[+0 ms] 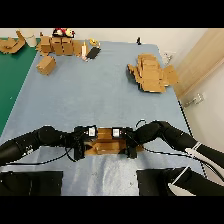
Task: Fold the box.
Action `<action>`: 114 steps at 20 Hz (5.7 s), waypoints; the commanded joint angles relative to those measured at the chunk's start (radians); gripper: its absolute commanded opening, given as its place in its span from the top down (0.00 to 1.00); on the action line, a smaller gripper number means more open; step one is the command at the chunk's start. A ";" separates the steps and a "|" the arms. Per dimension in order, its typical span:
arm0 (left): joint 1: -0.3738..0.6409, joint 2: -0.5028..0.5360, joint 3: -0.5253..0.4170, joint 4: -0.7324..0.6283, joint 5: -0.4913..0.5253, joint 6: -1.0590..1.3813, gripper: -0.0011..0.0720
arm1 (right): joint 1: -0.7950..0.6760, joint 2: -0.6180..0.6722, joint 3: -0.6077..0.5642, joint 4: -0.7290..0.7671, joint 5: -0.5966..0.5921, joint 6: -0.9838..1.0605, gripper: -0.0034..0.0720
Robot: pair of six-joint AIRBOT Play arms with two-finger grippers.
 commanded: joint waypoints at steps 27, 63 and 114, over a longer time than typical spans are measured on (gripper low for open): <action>-0.042 -0.024 0.003 -0.140 -0.013 0.171 0.97 | 0.000 0.000 -0.001 0.000 0.000 0.000 0.29; -0.002 -0.011 0.002 -0.012 -0.082 -0.027 0.43 | 0.000 0.000 -0.001 0.000 0.000 0.000 0.29; -0.042 -0.107 0.065 -0.164 -0.040 0.142 0.64 | 0.000 0.000 -0.001 0.000 0.000 0.000 0.29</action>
